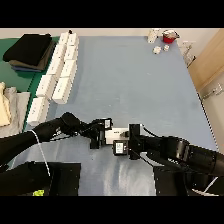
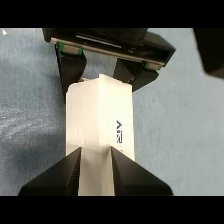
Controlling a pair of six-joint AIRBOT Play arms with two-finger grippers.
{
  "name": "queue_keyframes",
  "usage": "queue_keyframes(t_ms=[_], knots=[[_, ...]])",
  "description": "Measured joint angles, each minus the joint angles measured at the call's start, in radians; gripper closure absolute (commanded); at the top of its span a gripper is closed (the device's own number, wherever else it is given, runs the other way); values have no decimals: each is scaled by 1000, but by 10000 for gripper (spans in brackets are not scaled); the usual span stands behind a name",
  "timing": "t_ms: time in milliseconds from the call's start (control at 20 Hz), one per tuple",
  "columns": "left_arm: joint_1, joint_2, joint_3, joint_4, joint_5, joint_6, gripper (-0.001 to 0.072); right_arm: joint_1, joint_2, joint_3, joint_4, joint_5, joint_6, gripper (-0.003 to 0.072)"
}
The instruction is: Fold the box.
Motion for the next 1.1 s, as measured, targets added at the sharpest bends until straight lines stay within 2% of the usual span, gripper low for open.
queue_keyframes(t_ms=[1100], knots=[[0,0,0,1,-3,0,189,0,40,11,-64,9,1,388]])
